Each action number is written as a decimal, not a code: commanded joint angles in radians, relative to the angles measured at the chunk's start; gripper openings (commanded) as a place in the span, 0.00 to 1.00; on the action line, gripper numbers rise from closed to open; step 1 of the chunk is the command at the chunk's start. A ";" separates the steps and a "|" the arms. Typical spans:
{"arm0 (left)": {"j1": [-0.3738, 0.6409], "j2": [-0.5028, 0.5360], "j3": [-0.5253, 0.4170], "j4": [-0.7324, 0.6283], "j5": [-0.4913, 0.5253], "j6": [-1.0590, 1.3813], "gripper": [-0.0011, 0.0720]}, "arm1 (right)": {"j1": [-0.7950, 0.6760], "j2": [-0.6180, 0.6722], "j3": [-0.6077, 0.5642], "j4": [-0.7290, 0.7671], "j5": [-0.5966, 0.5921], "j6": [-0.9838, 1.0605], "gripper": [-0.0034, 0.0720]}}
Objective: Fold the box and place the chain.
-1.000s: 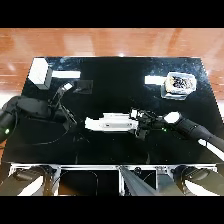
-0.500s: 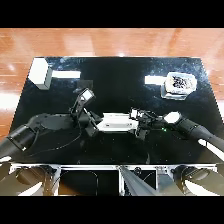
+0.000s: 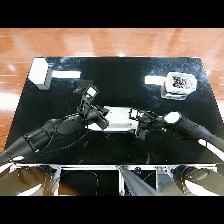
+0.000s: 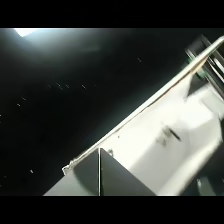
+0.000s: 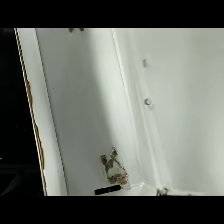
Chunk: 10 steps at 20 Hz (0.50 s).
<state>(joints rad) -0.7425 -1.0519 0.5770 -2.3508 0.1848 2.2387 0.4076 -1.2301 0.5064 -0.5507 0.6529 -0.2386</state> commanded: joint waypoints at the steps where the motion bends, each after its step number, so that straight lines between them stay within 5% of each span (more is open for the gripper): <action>1: -0.011 -0.026 0.000 0.002 -0.095 -0.034 0.04 | 0.000 0.000 0.000 0.000 0.000 0.000 0.80; 10: -0.014 -0.138 0.000 0.004 -0.116 -0.077 0.04 | 0.000 0.000 0.000 0.000 0.000 0.000 0.80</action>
